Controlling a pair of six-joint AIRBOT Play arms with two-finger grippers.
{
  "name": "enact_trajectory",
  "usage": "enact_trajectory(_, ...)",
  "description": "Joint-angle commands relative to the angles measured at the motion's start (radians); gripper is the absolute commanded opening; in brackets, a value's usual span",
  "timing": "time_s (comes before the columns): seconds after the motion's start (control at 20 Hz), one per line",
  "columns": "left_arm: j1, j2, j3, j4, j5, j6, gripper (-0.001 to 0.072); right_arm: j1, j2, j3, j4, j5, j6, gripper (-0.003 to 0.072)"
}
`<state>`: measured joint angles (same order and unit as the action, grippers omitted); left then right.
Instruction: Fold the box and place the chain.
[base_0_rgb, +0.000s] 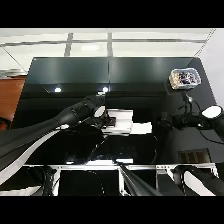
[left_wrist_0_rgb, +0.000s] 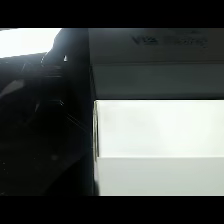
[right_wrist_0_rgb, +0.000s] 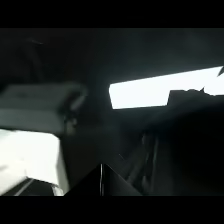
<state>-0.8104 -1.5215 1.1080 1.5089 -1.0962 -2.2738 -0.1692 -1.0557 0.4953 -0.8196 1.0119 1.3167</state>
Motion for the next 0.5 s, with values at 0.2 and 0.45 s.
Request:
enact_trajectory(0.2,0.01,0.0,0.0,0.001,-0.002,-0.001,0.0029,0.157,-0.184,-0.036,0.298,0.006,-0.209,0.0022)
enact_trajectory(0.45,0.01,0.0,0.0,0.0,-0.01,-0.001,0.0029,0.185,-0.224,-0.009,0.488,0.022,-0.4,0.0022)
